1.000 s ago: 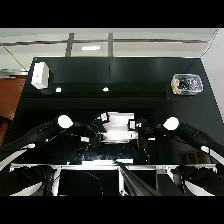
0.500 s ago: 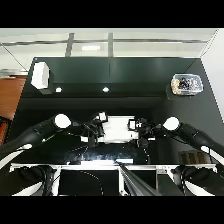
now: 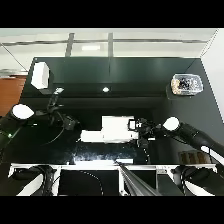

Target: Fold the box and place the chain.

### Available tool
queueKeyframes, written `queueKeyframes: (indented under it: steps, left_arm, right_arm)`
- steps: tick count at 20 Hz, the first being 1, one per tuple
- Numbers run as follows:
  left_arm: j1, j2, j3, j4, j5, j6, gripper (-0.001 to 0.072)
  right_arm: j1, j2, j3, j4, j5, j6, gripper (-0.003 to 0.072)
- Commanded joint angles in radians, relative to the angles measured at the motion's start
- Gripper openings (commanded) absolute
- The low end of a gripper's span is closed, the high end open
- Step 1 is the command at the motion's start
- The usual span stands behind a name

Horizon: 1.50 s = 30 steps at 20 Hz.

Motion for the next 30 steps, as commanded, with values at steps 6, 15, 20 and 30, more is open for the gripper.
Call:
queueKeyframes:
  steps: [6,15,20,30]
  left_arm:
    - [0.139,-0.234,-0.132,-0.099,-0.124,-0.312,0.0027]
    - [-0.103,-0.309,-0.170,-0.385,0.041,-0.159,0.0025]
    - [-0.146,-0.304,-0.149,-0.448,0.019,-0.056,0.0024]
    - [-0.144,-0.282,-0.116,-0.394,-0.103,-0.010,0.0690]
  right_arm:
    - [0.001,0.000,0.000,0.001,0.000,0.000,0.0309]
    - [0.001,0.000,0.000,0.001,0.000,0.000,0.0309]
    - [0.001,0.000,0.000,0.001,0.001,0.000,0.0309]
    - [0.001,0.000,0.000,0.001,0.001,0.000,0.0309]
